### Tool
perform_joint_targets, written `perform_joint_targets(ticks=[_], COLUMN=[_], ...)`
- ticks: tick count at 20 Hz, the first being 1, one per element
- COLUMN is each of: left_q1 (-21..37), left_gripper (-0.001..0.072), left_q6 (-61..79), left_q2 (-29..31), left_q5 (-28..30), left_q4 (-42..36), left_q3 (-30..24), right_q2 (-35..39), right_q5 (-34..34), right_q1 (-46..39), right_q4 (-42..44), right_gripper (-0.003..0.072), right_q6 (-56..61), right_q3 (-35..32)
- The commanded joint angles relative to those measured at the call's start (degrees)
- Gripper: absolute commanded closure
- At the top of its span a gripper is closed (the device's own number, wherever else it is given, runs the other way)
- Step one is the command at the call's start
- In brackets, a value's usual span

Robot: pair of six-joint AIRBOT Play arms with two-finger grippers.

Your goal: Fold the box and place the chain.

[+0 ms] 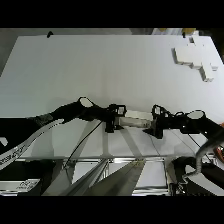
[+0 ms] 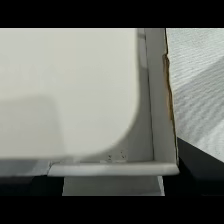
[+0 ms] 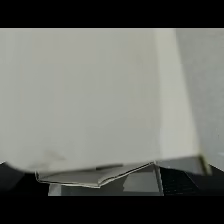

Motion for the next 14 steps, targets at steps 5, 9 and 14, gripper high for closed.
perform_joint_targets(ticks=[5,9,14], left_q1=[-0.02,-0.02,-0.02], left_gripper=[0.0320,0.0320,0.0320], left_q6=[0.02,0.02,0.02], left_q2=[0.02,0.02,0.02], left_q5=[0.02,0.00,-0.02], left_q4=[0.17,0.17,0.20], left_q3=[0.02,0.02,0.02], right_q2=[16.24,28.04,34.45], right_q5=[2.27,7.32,16.39], right_q1=[-0.20,-0.20,-0.07], right_q4=[-21.59,-25.51,-7.87], right_gripper=[0.0014,0.0047,0.0672], right_q6=[21.68,28.33,25.44], right_q3=[0.20,0.20,0.13])
